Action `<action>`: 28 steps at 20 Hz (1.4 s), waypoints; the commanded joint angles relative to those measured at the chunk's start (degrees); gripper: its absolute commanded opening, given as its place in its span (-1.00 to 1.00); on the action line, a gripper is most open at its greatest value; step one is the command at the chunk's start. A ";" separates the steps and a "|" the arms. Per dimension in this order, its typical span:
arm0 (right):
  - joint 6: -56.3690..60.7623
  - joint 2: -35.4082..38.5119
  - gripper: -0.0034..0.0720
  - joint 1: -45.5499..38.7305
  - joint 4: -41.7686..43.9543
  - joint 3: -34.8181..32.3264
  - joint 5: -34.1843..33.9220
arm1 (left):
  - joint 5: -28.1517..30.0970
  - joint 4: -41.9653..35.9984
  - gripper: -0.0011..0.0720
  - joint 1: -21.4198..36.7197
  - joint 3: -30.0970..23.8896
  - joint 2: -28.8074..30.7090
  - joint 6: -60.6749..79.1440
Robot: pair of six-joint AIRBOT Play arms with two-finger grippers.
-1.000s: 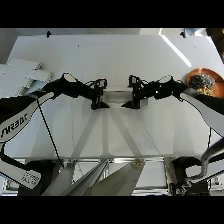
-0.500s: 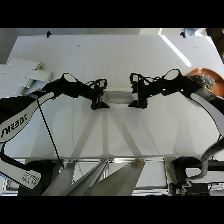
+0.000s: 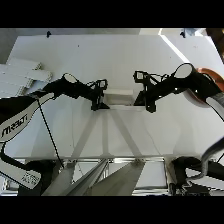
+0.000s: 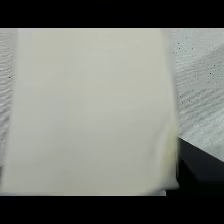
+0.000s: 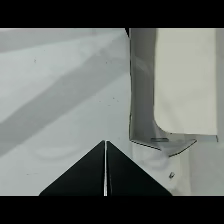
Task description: Fold the box and place the chain.
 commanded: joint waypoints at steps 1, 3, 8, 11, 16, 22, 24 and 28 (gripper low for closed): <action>8.09 0.81 -0.88 0.02 1.79 0.00 -0.22 | 0.24 -0.04 -0.02 0.04 0.00 0.00 0.11; 9.81 0.66 -0.88 0.02 5.68 0.00 -4.35 | 0.26 -0.04 -0.02 0.07 0.00 0.00 0.11; 9.77 -2.38 -0.88 1.25 15.87 0.00 -22.29 | 0.24 -0.02 -0.02 0.04 0.00 0.00 0.11; 9.81 -4.87 -0.88 2.67 17.49 0.00 -34.47 | 0.24 -0.04 -0.02 0.04 0.00 0.00 0.11; 9.84 -10.51 -0.88 2.93 17.25 0.00 -34.62 | 0.24 -0.02 -0.02 0.04 0.00 0.00 0.11; 9.81 -10.08 -0.88 2.93 17.44 0.00 -30.34 | 0.24 -0.04 -0.02 0.04 0.00 0.00 0.11; 9.81 -7.45 -0.88 2.93 17.42 0.00 -28.26 | 0.24 -0.04 -0.02 0.07 0.00 0.00 0.11; 9.77 0.15 -0.88 2.91 16.11 0.00 -24.68 | 0.24 -0.04 -0.02 0.04 0.00 0.00 0.11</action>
